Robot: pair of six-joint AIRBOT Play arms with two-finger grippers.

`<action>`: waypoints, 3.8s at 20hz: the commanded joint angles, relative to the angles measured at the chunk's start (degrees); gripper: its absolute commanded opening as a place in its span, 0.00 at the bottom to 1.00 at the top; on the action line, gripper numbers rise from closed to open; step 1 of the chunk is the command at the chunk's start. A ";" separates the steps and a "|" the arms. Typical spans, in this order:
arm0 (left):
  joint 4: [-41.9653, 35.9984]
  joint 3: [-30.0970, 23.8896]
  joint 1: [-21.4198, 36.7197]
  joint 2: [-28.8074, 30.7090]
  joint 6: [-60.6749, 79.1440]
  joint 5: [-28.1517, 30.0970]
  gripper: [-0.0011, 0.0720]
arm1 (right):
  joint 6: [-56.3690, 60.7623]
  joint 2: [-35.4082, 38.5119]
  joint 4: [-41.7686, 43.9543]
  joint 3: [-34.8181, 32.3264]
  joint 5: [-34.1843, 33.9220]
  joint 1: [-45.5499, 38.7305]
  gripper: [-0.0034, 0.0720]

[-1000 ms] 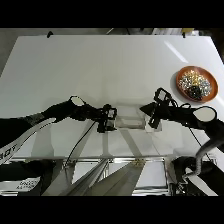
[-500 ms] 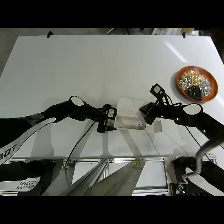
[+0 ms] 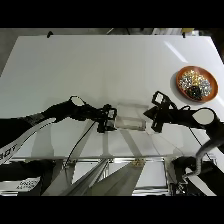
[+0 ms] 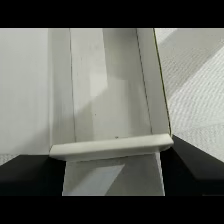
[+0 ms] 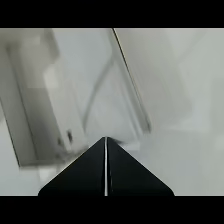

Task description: Fold the box and place the chain.

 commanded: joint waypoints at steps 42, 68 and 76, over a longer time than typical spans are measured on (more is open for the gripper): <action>-0.07 0.04 -0.02 0.02 -0.04 0.00 0.25 | 15.69 -0.11 -1.53 -2.80 3.02 0.02 0.06; -0.07 0.04 -0.02 0.02 -0.04 0.00 0.25 | 59.58 -13.75 -2.49 -2.27 10.78 -11.37 0.06; -0.07 0.04 -0.02 0.02 -0.02 0.00 0.25 | 53.66 -6.86 5.60 -2.27 12.31 -11.37 0.42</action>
